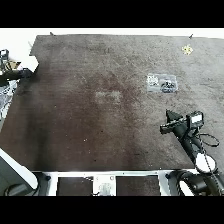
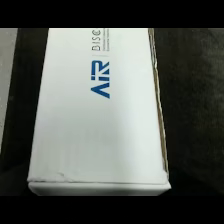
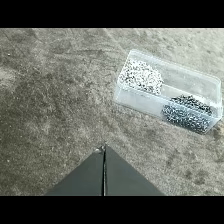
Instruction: Fold the box and place the chain.
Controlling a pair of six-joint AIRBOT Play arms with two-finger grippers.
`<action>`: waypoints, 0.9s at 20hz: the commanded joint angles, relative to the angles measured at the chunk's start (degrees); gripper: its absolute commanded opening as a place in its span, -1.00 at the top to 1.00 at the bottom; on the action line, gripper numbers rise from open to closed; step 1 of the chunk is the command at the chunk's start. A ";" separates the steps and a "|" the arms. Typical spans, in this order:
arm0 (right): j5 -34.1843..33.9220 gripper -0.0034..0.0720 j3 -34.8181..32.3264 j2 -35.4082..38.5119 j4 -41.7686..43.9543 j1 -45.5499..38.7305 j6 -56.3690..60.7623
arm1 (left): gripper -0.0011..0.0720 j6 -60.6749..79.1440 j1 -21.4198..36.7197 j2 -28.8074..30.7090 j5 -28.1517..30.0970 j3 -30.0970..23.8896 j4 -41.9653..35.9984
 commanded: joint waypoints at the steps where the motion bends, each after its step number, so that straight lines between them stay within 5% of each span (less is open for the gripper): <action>1: -0.02 0.90 -0.07 -0.02 0.00 0.02 0.00 | 0.95 -1.03 -0.48 -0.59 2.19 -0.04 2.36; 8: 0.00 0.91 -0.07 -0.02 0.02 0.02 0.00 | 0.93 -7.41 -0.48 -0.59 2.64 -0.04 7.52; 9: 0.02 0.91 -0.07 -0.02 0.02 0.02 0.00 | 0.46 -7.32 -0.46 -0.59 2.23 -0.04 7.52; 10: 0.00 0.91 -0.07 -0.02 0.02 0.02 0.00 | -0.85 -7.37 -0.48 -0.59 2.23 -0.04 7.50; 12: 0.00 0.91 -0.07 -0.02 0.02 0.02 0.00 | -0.99 -7.41 -0.46 -0.20 1.79 0.26 7.48; 18: -0.04 0.91 -0.07 -0.02 0.00 0.02 -0.02 | -1.00 -7.45 -0.46 7.04 1.31 1.42 7.45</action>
